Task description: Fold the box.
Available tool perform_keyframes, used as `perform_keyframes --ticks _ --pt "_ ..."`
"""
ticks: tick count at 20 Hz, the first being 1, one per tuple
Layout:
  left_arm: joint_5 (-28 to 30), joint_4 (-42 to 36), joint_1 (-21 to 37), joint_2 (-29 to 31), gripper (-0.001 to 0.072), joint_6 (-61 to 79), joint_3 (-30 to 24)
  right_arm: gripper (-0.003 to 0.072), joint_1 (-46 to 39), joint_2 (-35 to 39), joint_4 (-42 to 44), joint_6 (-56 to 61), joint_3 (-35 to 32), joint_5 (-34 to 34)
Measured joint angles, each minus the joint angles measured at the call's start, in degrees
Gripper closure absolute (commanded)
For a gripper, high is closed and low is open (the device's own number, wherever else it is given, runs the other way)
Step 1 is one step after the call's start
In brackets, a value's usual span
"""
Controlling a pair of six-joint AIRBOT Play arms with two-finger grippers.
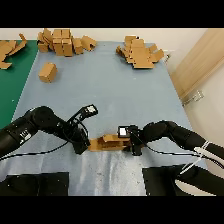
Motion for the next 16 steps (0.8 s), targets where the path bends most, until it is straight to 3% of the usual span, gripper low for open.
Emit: perform_keyframes --ticks 4,6,10,16 --pt "-3.54 -2.45 -4.72 0.09 0.0700 -13.86 0.00 0.0180 0.00 0.00 0.00 -0.02 0.00 -0.31" --pt "-1.57 -7.34 -8.02 -0.72 0.0699 -19.45 0.00 0.0180 0.00 0.00 0.00 -0.02 0.00 -0.31" --pt "11.45 -16.59 -15.98 -3.50 0.0699 -25.29 0.00 0.0180 0.00 0.00 -0.02 -0.04 0.00 -0.33" --pt "28.57 -20.44 -24.74 -9.38 0.0700 -28.55 0.00 0.0180 0.00 0.00 -0.04 -0.04 0.00 -0.35"
